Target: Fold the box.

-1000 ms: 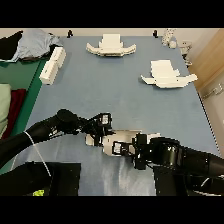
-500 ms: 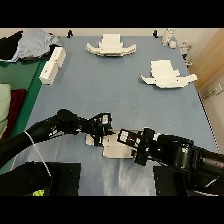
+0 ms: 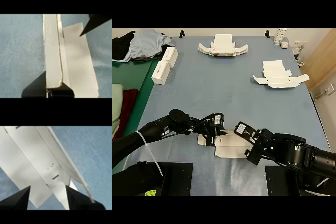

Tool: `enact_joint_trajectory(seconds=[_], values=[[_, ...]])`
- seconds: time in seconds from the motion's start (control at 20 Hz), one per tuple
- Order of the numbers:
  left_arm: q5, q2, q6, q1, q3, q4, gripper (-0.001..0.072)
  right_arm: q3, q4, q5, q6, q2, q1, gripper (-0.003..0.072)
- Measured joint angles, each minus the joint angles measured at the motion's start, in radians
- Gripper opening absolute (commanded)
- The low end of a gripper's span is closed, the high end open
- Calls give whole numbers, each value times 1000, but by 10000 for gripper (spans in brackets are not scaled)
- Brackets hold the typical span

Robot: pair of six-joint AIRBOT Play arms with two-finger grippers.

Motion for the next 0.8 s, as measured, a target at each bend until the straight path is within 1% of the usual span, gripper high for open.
enact_joint_trajectory(seconds=[0.15,0.25,0.35,0.5,0.8], values=[[-3,0,0,0,0,1,14,-11,87,15,-92,-2,64,675],[-1,0,0,0,0,0,14,-28,97,16,-121,-7,112,674],[-1,0,0,0,0,0,14,-40,70,2,-129,-21,140,673],[-2,0,0,0,0,0,14,-49,-9,-21,-101,-53,158,671],[-3,0,0,0,0,1,14,-51,-138,-49,42,-108,168,670]])
